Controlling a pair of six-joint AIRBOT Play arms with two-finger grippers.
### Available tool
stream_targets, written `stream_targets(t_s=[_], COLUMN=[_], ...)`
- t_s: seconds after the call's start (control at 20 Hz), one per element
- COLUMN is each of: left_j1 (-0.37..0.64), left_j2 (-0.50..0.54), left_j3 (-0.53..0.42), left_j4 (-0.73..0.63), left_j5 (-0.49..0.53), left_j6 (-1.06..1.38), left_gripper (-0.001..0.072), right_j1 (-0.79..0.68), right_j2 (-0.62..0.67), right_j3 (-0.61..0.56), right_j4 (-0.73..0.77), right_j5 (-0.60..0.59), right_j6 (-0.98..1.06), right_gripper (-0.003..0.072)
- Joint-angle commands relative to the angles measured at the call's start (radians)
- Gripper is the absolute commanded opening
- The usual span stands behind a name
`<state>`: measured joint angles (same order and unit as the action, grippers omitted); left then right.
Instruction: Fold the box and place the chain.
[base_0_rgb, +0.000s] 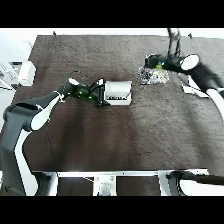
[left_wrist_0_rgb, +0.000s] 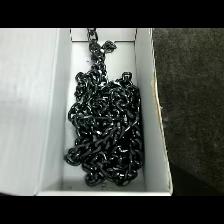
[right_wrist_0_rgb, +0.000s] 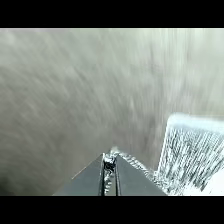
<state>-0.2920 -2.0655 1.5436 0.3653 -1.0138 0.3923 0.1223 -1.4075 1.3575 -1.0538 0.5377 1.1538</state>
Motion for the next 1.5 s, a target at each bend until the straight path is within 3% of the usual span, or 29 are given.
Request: stream_targets(t_s=[0.0,0.15,0.3,0.75,1.45], left_j1=[0.000,0.000,0.000,0.000,0.000], left_j2=[0.000,0.000,0.000,0.000,0.000], left_j3=[0.000,0.000,0.000,0.000,0.000], left_j4=[0.000,0.000,0.000,0.000,0.000], left_j5=[0.001,0.000,0.000,0.000,0.000], left_j6=[0.000,0.000,0.000,0.000,0.000], left_gripper=[0.0289,0.0289,0.0289,0.0289,0.0289], right_j1=[0.085,0.181,0.271,0.405,0.433], right_j2=[0.232,0.352,0.394,0.391,0.325], right_j3=[-0.002,0.013,0.034,0.056,0.018], right_j4=[-0.246,-0.391,-0.475,-0.489,-0.481], right_j5=[0.005,0.001,0.002,-0.007,-0.001], right_j6=[0.119,0.207,0.243,0.253,0.313], right_gripper=[0.0010,0.0010,0.0010,0.0010,0.0010])
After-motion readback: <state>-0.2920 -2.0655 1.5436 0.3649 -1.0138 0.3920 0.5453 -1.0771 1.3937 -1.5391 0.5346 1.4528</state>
